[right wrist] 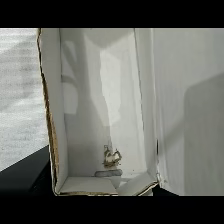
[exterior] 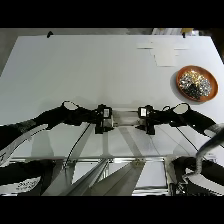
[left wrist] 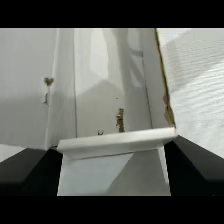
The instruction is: Fold the box and place the chain.
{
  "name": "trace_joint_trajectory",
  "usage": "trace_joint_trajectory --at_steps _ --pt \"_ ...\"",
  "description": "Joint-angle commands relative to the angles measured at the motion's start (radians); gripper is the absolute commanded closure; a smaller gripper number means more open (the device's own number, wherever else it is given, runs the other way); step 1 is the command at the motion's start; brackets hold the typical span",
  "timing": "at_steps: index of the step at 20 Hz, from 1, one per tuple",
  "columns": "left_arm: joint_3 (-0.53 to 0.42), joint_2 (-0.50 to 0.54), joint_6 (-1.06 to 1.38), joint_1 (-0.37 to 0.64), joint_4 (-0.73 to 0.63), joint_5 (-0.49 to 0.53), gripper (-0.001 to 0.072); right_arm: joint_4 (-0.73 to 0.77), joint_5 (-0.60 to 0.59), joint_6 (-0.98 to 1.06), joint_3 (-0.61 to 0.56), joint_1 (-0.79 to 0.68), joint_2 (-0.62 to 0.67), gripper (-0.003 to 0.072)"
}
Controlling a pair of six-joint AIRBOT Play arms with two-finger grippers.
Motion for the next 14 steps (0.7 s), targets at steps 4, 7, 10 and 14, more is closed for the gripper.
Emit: trace_joint_trajectory --at_steps 4,7,10,14 --pt "0.001 -0.001 0.016 -0.015 -0.002 0.014 0.0273 0.000 0.000 0.000 0.000 -0.001 0.001 0.0416" --pt "0.001 -0.001 0.015 -0.016 -0.004 0.018 0.0642 0.000 0.000 0.000 0.000 -0.001 0.001 0.0416" --pt "0.001 -0.001 0.011 -0.018 -0.006 0.028 0.0641 0.000 0.000 0.000 0.000 -0.001 0.001 0.0416" --pt "0.001 0.000 0.011 -0.016 0.001 0.028 0.0641 0.000 0.000 0.000 0.000 -0.001 0.001 0.0416"
